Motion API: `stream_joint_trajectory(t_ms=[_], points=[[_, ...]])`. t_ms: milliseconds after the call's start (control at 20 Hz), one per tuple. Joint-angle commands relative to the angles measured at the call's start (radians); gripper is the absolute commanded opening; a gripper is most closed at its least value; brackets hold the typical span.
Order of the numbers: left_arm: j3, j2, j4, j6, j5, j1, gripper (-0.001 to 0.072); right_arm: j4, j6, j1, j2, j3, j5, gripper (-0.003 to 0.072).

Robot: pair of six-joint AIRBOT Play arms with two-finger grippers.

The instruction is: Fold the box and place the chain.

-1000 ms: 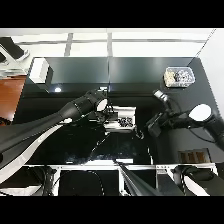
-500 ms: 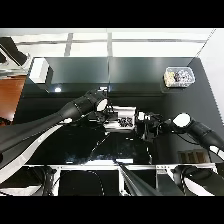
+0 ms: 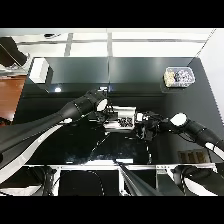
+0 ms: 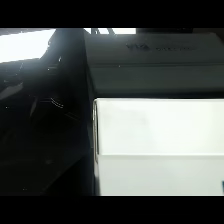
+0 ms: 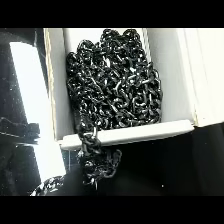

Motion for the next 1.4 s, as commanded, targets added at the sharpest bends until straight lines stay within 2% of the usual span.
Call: stream_joint_trajectory(t_ms=[0,100,200,300,400,550,650,800,850,950,1200,1350], points=[[0.001,0.000,0.000,0.000,0.000,0.001,0.0028,0.002,0.090,0.001,-0.002,-0.001,0.000,0.0011],[0.001,0.000,0.000,0.000,0.000,0.001,0.0028,-0.012,0.202,0.001,0.021,0.000,0.004,0.0011],[0.001,0.000,0.000,0.000,0.000,0.001,0.0028,-0.089,0.390,-0.004,0.085,0.001,0.010,0.0011],[0.001,0.000,0.000,0.000,0.001,0.001,0.0028,-0.232,0.642,-0.045,0.176,0.014,0.091,0.0011],[0.001,0.000,0.000,0.000,0.001,0.001,0.0028,-0.317,0.799,-0.103,0.276,0.049,0.237,0.0011],[0.001,0.000,0.000,0.000,0.001,0.001,0.0028,-0.258,0.962,-0.175,0.399,0.143,0.452,0.0011],[0.001,0.000,0.000,0.000,0.001,0.001,0.0028,-0.090,1.020,-0.186,0.428,0.204,0.510,0.0012],[0.001,0.000,0.000,0.000,0.001,0.001,0.0028,0.294,1.018,-0.181,0.426,0.225,0.428,0.0012],[0.001,0.000,0.000,0.000,0.001,0.001,0.0028,0.340,1.018,-0.168,0.425,0.225,0.386,0.0012],[0.001,0.000,0.000,0.000,0.002,0.001,0.0028,0.320,1.018,-0.130,0.412,0.224,0.329,0.0015],[0.001,0.000,0.000,0.000,0.002,0.001,0.0028,0.222,1.024,-0.036,0.307,0.187,0.314,0.0016],[0.001,0.000,0.000,0.000,0.002,0.001,0.0028,0.200,1.032,-0.007,0.267,0.159,0.249,0.0016]])
